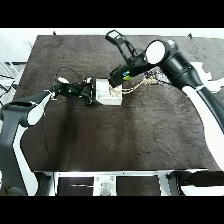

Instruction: Fold the box and place the chain.

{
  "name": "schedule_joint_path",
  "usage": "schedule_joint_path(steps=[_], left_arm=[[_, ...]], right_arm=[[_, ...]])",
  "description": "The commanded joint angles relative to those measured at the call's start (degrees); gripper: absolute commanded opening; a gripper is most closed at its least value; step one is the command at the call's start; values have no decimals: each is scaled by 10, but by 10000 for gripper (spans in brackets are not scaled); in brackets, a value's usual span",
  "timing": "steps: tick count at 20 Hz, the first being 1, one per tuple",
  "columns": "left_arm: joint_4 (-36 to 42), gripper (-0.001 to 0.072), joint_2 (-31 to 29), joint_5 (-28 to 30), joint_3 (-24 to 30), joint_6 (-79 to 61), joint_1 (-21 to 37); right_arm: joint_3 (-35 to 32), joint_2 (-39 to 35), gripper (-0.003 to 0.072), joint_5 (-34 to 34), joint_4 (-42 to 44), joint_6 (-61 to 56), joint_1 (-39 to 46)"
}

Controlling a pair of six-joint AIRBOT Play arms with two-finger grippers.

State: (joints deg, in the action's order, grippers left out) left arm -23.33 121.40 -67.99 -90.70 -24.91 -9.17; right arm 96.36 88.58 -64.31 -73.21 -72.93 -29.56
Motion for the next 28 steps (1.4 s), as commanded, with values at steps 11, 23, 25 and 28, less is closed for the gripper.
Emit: schedule_joint_path(steps=[11, 23, 25, 28], left_arm=[[0, 428, 0, 0, 0, 0, 0], [0, 428, 0, 0, 0, 0, 0], [0, 428, 0, 0, 0, 0, 0], [0, 428, 0, 0, 0, 0, 0]], right_arm=[[-22, 83, 508, 46, -4, -5, 47], [-275, 12, 508, 343, 58, -136, 265], [-269, 45, 508, 369, 80, -136, 264], [-262, 86, 507, 415, 101, -136, 264]])
